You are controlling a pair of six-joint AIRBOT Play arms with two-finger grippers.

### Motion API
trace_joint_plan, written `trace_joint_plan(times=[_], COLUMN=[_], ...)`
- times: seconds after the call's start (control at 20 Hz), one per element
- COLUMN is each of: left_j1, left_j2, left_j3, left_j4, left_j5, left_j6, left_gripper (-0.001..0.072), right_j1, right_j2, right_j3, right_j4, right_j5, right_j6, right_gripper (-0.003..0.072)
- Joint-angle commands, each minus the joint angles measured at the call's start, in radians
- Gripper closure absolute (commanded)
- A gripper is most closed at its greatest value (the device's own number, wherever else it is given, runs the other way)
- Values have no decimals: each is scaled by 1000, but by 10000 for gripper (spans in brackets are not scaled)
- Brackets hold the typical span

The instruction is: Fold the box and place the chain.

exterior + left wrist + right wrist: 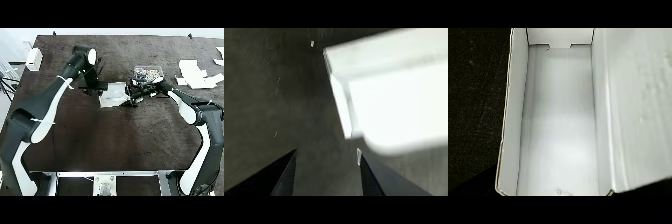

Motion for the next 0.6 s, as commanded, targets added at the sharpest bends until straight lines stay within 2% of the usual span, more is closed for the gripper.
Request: trace_joint_plan(times=[0.0, 0.05, 0.1, 0.2, 0.3, 0.4, 0.45, 0.5, 0.55], left_j1=[53, 78, 112, 169, 196, 219, 225, 238, 252], left_j2=[124, 153, 174, 172, 159, 146, 140, 132, 123], left_j3=[-24, -48, -79, -114, -167, -244, -280, -322, -373], left_j4=[14, -32, -116, -251, -264, -280, -317, -399, -495], left_j5=[-18, 34, 96, 146, 183, 212, 211, 254, 325], left_j6=[256, 393, 534, 724, 853, 1156, 1330, 1416, 1472], left_gripper=[384, 506, 522, 522, 521, 520, 520, 516, 257], right_j1=[-1, -1, -1, -1, -1, -1, -1, -1, -1], right_j2=[0, 0, 0, 0, 0, 0, 0, 0, 0], right_j3=[0, 0, 0, 0, 0, 0, 0, 0, 0], right_j4=[0, 0, 0, 0, 0, 0, 0, 0, 0], right_j5=[1, 1, 1, 1, 1, 1, 1, 0, 1], right_j6=[0, 0, 0, 0, 0, 0, 0, 0, 0], right_gripper=[326, 327, 326, 326, 327, 326, 326, 327, 326])
